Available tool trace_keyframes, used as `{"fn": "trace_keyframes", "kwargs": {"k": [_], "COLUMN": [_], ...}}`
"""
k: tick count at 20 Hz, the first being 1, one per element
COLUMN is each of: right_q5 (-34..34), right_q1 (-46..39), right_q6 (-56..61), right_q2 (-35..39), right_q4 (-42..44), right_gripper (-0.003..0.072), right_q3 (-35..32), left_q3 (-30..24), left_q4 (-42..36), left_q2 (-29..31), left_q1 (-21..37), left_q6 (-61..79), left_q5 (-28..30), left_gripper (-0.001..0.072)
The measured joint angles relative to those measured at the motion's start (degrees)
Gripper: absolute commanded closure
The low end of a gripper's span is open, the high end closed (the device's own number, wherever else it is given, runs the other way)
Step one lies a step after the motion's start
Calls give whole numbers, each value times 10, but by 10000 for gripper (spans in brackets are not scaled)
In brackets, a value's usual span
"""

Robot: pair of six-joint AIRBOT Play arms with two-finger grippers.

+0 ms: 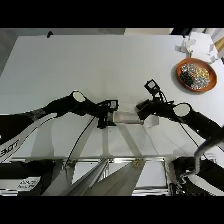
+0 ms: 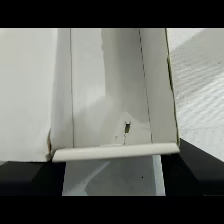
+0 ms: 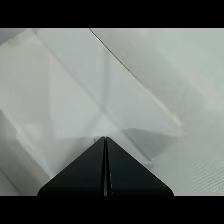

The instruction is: Fold the box and place the chain.

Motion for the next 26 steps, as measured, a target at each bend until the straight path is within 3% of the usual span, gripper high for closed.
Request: {"fn": "trace_keyframes", "kwargs": {"k": [4,8,9,11,12,18,20,25,26], "right_q5": [51,150,179,224,235,216,205,156,153], "right_q1": [0,0,0,0,0,0,0,0,0], "right_q6": [11,-21,-35,-54,-64,-135,-175,-230,-235], "right_q2": [47,101,108,117,120,120,107,63,55], "right_q4": [-31,-147,-187,-270,-306,-380,-365,-290,-282], "right_gripper": [667,665,584,263,249,282,348,355,417], "right_q3": [34,50,52,50,48,13,2,-8,-8], "left_q3": [0,0,0,0,0,0,0,0,0], "left_q4": [0,0,0,0,0,0,0,0,0], "left_q2": [0,0,0,0,0,0,0,0,0], "left_q1": [0,0,0,0,0,0,0,0,0], "left_q6": [0,0,0,0,0,0,0,0,0], "left_q5": [0,0,0,0,0,0,0,0,0], "left_gripper": [500,500,500,500,500,500,500,500,500]}}
